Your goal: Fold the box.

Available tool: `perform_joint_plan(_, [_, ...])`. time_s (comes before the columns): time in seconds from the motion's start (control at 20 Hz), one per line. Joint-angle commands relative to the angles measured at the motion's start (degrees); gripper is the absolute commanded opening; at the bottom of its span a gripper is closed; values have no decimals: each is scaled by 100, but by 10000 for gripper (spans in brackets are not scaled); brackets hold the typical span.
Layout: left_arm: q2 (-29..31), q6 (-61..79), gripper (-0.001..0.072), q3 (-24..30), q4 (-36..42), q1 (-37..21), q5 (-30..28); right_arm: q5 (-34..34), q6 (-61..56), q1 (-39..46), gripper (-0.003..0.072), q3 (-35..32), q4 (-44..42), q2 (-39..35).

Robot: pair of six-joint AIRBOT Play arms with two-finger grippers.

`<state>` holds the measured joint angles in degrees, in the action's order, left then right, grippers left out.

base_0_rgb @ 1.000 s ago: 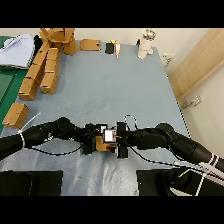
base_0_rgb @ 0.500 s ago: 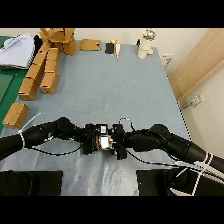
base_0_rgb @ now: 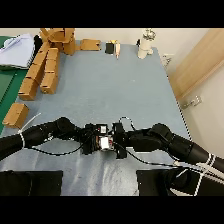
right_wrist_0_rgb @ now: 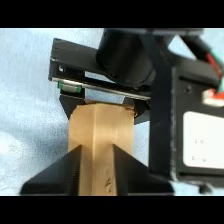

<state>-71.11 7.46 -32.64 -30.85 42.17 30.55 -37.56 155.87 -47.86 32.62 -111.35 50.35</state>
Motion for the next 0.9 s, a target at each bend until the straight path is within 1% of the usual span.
perform_joint_plan(0.0, [4,2,610,-4,-2,-2,-2,9,-35,-2,259,4,17,-7])
perform_joint_plan(0.05, [4,2,609,-4,-2,-2,-2,2,-50,-2,223,4,17,-13])
perform_joint_plan(0.15, [4,2,610,-4,-2,-2,-2,4,-72,-2,213,4,20,-61])
perform_joint_plan(0.2, [4,2,610,-4,-2,-2,-7,2,-114,-2,161,4,50,-107])
perform_joint_plan(0.55, [4,2,609,-4,-2,-2,-4,48,-249,-2,155,4,345,-291])
perform_joint_plan(0.6, [4,2,610,-4,-2,-2,-4,61,-249,-2,164,4,341,-293])
perform_joint_plan(0.65, [4,2,610,-4,-2,-2,-4,55,-247,-2,247,4,304,-291])
perform_joint_plan(0.7, [4,2,610,-4,-2,-2,-4,28,-247,-2,453,4,256,-291])
perform_joint_plan(0.75, [4,2,609,-4,-2,-2,-4,22,-247,-2,510,2,256,-289])
perform_joint_plan(0.85, [4,2,609,-4,-2,-2,-4,66,-249,9,510,2,339,-240])
